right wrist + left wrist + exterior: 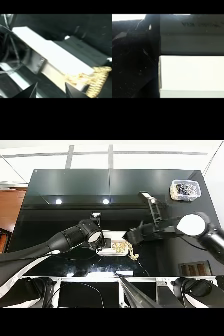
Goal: Fold the box and place the chain.
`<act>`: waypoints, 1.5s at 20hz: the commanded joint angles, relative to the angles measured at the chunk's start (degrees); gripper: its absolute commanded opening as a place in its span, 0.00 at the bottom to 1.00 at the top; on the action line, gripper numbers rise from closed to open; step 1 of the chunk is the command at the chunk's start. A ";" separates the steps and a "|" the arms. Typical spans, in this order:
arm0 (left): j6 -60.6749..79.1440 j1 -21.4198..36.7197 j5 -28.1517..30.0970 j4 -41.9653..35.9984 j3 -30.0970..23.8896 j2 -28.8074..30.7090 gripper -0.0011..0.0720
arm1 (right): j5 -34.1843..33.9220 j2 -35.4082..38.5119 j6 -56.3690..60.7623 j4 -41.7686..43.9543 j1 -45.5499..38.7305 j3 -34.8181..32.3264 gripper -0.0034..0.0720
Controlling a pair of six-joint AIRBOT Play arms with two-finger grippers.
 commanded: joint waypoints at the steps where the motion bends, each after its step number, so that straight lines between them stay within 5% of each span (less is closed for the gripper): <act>1: 0.02 0.02 -0.07 0.02 0.07 0.00 0.05 | 3.28 6.27 -2.89 -8.66 -5.92 -1.64 0.59; 8: 0.02 0.02 -0.39 0.02 0.07 0.00 0.05 | -11.91 13.38 -18.12 -5.70 -6.38 -24.30 0.60; 10: 0.02 0.02 -0.98 0.02 0.07 0.00 0.05 | -18.91 13.38 -22.56 -6.47 -3.85 -27.74 0.98; 15: 0.02 0.02 -1.38 0.00 0.07 0.00 0.05 | -19.82 12.87 -49.55 -6.29 1.01 -31.01 0.98; 19: 0.02 0.02 -1.38 -0.20 0.07 0.00 0.05 | -19.26 11.82 -61.37 2.49 2.54 -31.34 0.97; 30: 0.02 0.02 -1.31 -0.17 0.07 0.00 0.05 | -22.58 2.64 -72.94 7.80 2.71 -31.32 0.97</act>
